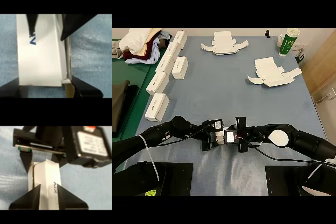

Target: Fold the box.

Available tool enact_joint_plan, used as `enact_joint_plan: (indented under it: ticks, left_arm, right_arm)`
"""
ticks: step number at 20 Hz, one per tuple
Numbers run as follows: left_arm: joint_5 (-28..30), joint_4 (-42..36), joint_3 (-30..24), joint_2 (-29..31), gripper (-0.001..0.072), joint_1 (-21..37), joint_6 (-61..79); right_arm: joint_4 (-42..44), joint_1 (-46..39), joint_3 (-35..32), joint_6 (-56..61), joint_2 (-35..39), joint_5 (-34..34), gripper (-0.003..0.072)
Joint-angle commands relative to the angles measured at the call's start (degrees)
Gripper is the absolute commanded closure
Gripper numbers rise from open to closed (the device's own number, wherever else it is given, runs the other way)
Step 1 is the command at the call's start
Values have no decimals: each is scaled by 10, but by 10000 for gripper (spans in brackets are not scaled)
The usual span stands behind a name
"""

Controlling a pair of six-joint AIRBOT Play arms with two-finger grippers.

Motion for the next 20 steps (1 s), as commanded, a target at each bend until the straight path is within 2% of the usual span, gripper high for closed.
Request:
enact_joint_plan:
  ticks: [1,6,9,10,11,12,13,14,15,16,18,20]
  left_arm:
    - [0,0,0,0,154,0,0]
    - [0,0,0,0,154,0,0]
    - [0,0,0,0,154,0,0]
    - [0,0,0,0,155,0,0]
    - [0,0,0,0,155,0,0]
    - [0,0,0,0,155,0,0]
    - [0,0,0,0,155,0,0]
    - [0,0,0,0,154,0,0]
    - [0,0,0,0,154,0,0]
    - [0,0,0,0,154,0,0]
    - [0,0,0,0,155,0,0]
    - [0,0,0,0,155,0,0]
  right_arm:
    - [23,1,-14,0,0,16,391]
    - [27,1,-16,0,2,15,389]
    - [42,0,-14,2,31,10,385]
    - [42,0,-14,11,42,9,333]
    - [42,-3,-14,20,51,10,231]
    - [42,-3,-14,30,58,10,228]
    - [42,-3,-14,56,65,9,250]
    - [42,-5,-14,98,72,10,345]
    - [42,-8,-17,155,76,7,552]
    - [46,-9,-24,213,78,-9,682]
    - [108,-8,-58,278,77,-74,684]
    - [228,22,-109,238,77,-180,684]
